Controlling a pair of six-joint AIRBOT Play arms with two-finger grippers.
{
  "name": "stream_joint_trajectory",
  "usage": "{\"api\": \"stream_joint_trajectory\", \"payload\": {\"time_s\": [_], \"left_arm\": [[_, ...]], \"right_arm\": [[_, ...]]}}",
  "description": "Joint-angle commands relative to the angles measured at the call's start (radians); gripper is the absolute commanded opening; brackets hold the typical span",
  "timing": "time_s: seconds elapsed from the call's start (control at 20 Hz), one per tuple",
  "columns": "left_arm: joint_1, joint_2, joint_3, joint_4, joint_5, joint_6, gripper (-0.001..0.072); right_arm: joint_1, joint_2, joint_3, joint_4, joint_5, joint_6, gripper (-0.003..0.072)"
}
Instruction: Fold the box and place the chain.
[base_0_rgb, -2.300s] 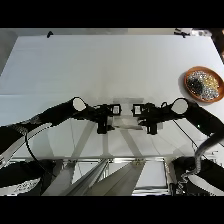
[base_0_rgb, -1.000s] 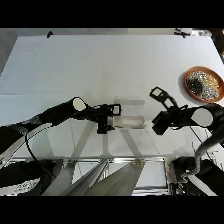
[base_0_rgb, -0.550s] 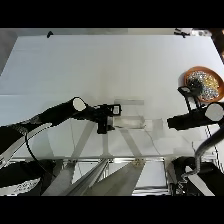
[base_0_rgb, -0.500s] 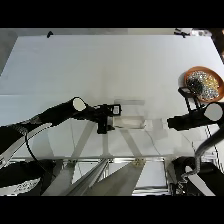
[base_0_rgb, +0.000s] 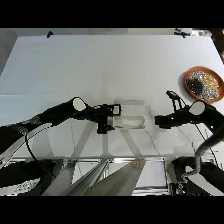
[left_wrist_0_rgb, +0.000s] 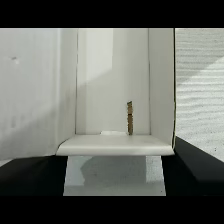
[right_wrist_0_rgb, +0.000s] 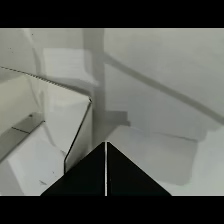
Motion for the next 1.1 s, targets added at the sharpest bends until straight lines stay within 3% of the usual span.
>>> {"api": "stream_joint_trajectory", "payload": {"time_s": [0.0,0.45,1.05], "left_arm": [[0.000,0.000,0.001,0.000,0.000,0.000,0.0013],[0.000,0.000,0.001,0.000,0.000,0.000,0.0013],[0.000,0.000,0.001,0.000,0.000,0.000,0.0013]], "right_arm": [[0.042,-0.069,-0.003,0.068,-0.050,-0.051,0.0009],[0.060,-0.066,0.003,0.252,-0.037,-0.179,0.0013],[0.059,-0.066,0.005,0.093,0.007,-0.109,0.0010]]}}
